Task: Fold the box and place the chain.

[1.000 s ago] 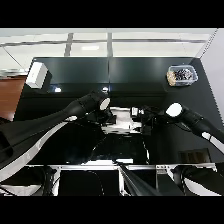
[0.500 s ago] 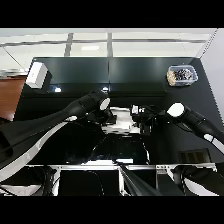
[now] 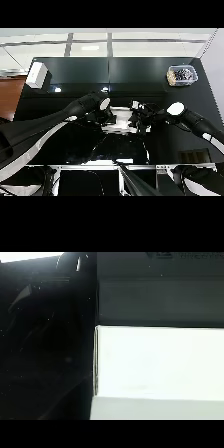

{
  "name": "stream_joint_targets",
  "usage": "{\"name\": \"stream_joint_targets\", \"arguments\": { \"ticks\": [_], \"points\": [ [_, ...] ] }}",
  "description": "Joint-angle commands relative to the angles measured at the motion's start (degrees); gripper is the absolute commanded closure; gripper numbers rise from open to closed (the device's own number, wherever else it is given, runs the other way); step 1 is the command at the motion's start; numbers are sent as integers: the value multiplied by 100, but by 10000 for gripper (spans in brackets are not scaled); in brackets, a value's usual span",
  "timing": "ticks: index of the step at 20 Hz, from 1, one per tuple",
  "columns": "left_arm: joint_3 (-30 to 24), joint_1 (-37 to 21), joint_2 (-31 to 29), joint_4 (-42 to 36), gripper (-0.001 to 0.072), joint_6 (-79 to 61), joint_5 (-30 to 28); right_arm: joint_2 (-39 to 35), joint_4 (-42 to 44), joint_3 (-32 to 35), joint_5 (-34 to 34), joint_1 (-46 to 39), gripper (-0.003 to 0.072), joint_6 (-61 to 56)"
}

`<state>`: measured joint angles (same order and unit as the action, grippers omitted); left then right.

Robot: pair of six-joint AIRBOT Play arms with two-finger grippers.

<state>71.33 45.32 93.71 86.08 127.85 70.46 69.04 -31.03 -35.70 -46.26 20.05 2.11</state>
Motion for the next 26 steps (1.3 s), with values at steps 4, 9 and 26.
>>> {"name": "stream_joint_targets", "arguments": {
  "ticks": [4,9,26],
  "points": [
    [0,0,0,-26,683,-11,-107,186,291,2,-9,7,438,-177],
    [0,0,0,-24,683,-11,-103,184,269,2,-4,4,287,-481],
    [0,0,0,-24,682,-11,-103,-988,-2227,-48,-2092,-3786,671,-6819]
  ]
}}
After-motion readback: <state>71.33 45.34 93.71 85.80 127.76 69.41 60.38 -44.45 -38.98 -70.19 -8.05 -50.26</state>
